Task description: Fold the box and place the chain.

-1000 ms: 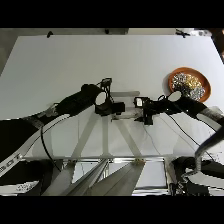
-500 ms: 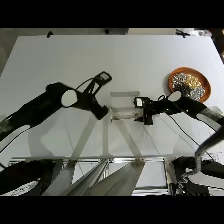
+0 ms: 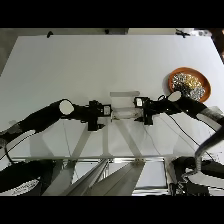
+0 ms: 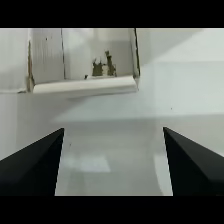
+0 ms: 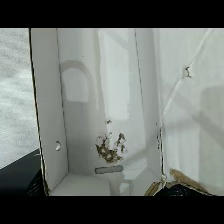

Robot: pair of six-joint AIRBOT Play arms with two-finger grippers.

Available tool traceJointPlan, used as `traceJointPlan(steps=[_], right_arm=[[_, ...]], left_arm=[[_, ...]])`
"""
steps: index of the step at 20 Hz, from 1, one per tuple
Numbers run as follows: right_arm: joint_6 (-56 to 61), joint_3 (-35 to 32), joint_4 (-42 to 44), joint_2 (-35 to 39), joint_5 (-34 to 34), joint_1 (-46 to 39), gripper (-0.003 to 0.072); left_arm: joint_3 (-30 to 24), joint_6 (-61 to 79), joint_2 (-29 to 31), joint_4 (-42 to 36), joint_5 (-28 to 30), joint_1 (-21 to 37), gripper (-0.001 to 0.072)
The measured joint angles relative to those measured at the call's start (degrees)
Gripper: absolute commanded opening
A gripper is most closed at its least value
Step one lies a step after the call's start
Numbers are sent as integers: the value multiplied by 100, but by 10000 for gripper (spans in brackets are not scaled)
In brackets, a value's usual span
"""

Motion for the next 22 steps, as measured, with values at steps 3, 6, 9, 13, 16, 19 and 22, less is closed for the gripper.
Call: traceJointPlan(steps=[3,6,9,13,16,19,22], right_arm=[[0,0,2,0,2,0,383],[0,0,2,0,2,0,383],[0,0,2,0,2,0,383],[0,0,0,0,0,0,383],[0,0,0,0,2,0,383],[0,2,-7,0,11,-2,383],[-2,2,-11,2,11,-4,383]], left_arm=[[-33,728,-289,-726,181,52,706],[-44,1213,-485,-1338,247,179,707],[-46,1602,-588,-1788,170,293,707],[37,1954,-693,-2210,44,356,707],[197,2074,-863,-2304,-131,356,707],[291,2109,-970,-2371,-236,339,707],[332,2118,-1019,-2374,-341,334,707]])
